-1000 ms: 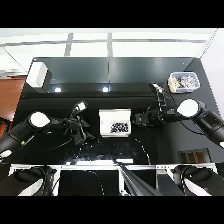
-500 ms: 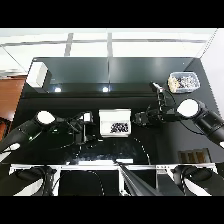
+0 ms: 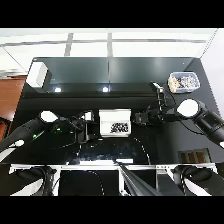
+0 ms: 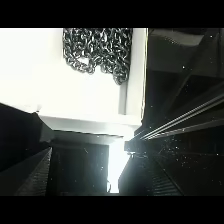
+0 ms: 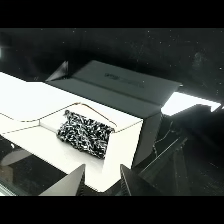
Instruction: Fold the box and place the chain.
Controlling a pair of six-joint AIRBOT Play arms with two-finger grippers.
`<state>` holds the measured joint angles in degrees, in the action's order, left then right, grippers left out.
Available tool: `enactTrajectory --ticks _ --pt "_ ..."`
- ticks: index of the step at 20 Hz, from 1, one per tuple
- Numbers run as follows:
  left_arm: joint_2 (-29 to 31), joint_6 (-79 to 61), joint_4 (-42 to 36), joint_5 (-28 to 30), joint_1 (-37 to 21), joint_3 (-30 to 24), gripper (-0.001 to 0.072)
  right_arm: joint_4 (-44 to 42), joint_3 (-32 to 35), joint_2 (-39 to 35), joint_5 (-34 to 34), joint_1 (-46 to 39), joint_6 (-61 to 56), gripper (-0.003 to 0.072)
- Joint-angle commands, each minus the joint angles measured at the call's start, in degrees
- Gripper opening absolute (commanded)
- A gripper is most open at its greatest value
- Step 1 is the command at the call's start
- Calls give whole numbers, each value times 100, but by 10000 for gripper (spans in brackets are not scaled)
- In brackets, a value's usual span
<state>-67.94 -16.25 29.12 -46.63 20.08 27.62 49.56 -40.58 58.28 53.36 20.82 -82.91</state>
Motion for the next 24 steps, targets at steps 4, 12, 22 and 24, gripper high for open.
enactTrajectory --ticks 4,12,22,24 --pt "-127 -26 -46 291 286 68 714 0 0 4 -7 0 0 267" --pt "-332 -4 -168 616 699 291 713 0 0 4 -7 0 0 266" --pt "-570 -299 -170 669 750 551 713 -2 0 4 -4 0 0 266" --pt "-586 -299 -173 638 793 570 713 -2 0 4 -7 0 0 267"
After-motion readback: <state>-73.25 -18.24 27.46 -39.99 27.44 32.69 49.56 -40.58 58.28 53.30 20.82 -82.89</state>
